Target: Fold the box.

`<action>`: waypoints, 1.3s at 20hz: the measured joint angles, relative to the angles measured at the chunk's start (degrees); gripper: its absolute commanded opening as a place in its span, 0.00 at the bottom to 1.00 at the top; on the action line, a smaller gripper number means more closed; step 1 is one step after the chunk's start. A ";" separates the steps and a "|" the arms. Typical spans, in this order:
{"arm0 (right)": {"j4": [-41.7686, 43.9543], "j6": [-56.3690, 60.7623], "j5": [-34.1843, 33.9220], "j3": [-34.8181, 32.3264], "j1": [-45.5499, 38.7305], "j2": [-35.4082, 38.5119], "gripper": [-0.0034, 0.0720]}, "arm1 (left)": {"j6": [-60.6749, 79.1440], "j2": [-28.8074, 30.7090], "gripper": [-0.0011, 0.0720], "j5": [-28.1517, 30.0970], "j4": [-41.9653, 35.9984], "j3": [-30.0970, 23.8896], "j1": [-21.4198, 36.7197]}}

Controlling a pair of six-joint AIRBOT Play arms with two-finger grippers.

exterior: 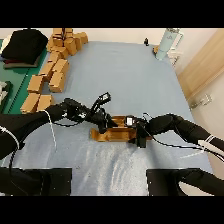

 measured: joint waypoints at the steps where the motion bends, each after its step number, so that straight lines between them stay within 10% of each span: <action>1: 0.00 0.00 0.02 0.00 0.00 -0.15 0.84 | 0.00 -0.02 0.03 0.15 -0.17 0.00 0.00; 7: 0.02 0.02 0.24 0.00 0.00 -0.79 0.70 | 0.02 0.00 0.03 0.61 -0.70 0.00 0.00; 26: -0.04 0.02 0.13 -0.02 0.00 -0.83 0.70 | -0.04 0.04 0.03 -0.07 -1.09 0.02 0.07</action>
